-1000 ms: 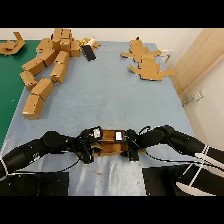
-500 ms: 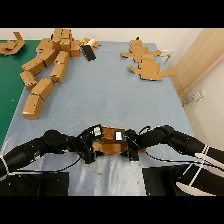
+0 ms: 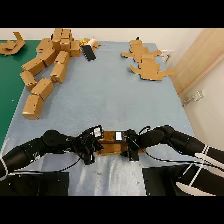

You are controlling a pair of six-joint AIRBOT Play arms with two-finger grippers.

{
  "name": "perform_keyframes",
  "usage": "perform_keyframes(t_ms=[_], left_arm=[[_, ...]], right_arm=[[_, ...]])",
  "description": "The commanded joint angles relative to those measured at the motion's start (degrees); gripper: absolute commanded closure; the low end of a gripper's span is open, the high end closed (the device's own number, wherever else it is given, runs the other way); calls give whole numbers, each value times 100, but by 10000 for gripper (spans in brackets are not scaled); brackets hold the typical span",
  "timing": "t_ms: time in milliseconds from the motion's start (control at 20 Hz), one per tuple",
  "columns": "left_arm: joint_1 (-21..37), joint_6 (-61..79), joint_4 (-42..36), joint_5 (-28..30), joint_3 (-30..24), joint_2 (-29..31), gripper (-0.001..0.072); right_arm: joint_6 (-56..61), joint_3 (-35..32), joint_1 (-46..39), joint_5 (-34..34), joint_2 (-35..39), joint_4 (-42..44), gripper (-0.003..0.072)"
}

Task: Fold the box.

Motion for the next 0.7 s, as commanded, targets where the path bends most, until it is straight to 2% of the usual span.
perform_keyframes(t_ms=[0,150,400,450,550,650], left_arm=[[13,-179,361,70,4,197,697],[13,-966,1023,74,7,817,697],[13,-3130,1333,116,33,2734,697],[22,-4057,1725,181,20,3025,697],[264,-7075,2916,74,-57,3373,697],[715,-10074,4236,-494,-162,3392,697]], right_arm=[[4,-2,0,-2,-2,0,222],[4,-2,0,0,-2,0,222],[4,-4,0,0,-4,0,222],[4,-2,0,0,-4,0,222],[4,-4,0,-2,-4,0,222],[4,-2,0,-2,-2,0,222]])
